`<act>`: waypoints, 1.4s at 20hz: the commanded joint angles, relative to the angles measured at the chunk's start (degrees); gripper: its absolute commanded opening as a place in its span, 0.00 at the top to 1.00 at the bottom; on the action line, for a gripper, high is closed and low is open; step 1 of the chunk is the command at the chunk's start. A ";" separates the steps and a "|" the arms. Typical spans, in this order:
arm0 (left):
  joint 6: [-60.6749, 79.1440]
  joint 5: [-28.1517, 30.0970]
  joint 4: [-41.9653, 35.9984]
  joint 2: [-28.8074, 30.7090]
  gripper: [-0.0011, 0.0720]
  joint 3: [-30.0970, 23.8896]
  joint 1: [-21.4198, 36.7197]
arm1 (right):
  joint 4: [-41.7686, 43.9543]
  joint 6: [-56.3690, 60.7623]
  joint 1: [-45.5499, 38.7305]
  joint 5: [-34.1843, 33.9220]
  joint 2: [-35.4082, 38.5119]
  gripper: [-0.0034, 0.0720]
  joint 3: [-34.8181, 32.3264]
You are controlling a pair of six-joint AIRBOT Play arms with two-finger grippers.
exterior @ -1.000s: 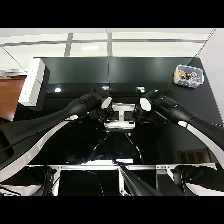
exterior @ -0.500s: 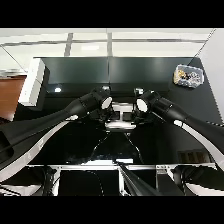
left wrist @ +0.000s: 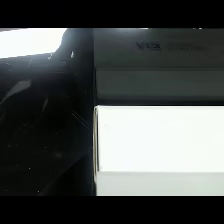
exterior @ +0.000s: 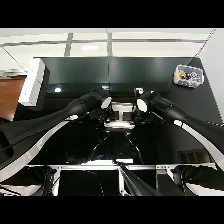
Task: Fold the box and place the chain.
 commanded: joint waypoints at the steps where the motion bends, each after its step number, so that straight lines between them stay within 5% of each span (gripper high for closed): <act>1: -0.04 0.22 -0.20 -0.02 0.95 0.04 0.02 | 0.24 -0.26 0.00 -1.07 -0.07 0.68 0.07; 14: -0.04 0.17 -0.20 -0.02 0.95 0.04 0.02 | 1.79 -0.28 -0.31 -1.97 -1.46 0.68 0.07; 17: -0.04 0.20 -0.20 -0.02 0.95 0.04 0.02 | 1.79 -0.26 -0.31 -2.12 -1.68 0.93 0.07; 23: -0.04 0.17 -0.17 -0.02 0.95 0.04 0.02 | 2.32 -0.24 -0.31 -1.70 -1.60 0.93 0.26; 25: -0.04 0.22 -0.17 -0.02 0.95 0.04 0.02 | 2.10 -0.33 -0.37 -1.51 -1.60 0.62 0.94; 28: -0.07 0.22 -0.20 -0.02 0.95 0.04 0.02 | 1.68 -3.26 -0.44 0.48 -1.18 0.59 3.69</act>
